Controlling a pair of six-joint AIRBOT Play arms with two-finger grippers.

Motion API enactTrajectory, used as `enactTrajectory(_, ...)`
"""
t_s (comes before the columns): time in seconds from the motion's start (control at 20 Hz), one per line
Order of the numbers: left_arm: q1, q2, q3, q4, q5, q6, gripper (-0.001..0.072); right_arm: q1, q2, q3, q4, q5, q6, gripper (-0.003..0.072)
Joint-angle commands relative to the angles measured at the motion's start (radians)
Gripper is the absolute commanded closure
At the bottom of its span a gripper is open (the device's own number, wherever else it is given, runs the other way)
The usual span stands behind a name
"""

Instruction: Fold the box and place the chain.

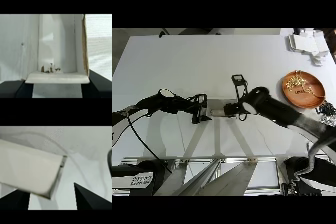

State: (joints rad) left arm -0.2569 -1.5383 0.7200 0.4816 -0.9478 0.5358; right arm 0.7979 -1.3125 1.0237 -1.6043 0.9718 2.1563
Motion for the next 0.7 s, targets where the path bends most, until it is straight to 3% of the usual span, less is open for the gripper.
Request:
enactTrajectory(0.0, 0.000, 0.000, 0.000, -0.002, 0.001, -0.002, 0.0433, -0.034, 0.152, 0.000, -0.058, 0.059, -0.137, 0.0089)
enactTrajectory(0.15, 0.000, 0.000, 0.000, -0.002, 0.001, -0.002, 0.0433, -0.214, 0.245, 0.000, -0.101, 0.062, -0.214, 0.0089)
enactTrajectory(0.3, 0.000, 0.000, 0.000, -0.002, 0.001, -0.002, 0.0433, -0.485, 0.241, 0.000, -0.100, 0.059, -0.338, 0.0045)
enactTrajectory(0.35, 0.000, 0.000, 0.000, -0.002, 0.001, -0.002, 0.0433, -0.572, 0.230, 0.000, -0.100, 0.051, -0.381, -0.0004)
enactTrajectory(0.5, 0.000, 0.000, 0.000, -0.002, 0.001, -0.002, 0.0433, -0.815, 0.151, 0.000, -0.097, -0.048, -0.468, -0.0016)
enactTrajectory(0.65, 0.000, 0.000, 0.000, -0.002, 0.001, -0.001, 0.0433, -0.949, 0.000, 0.008, -0.082, -0.176, -0.531, -0.0018)
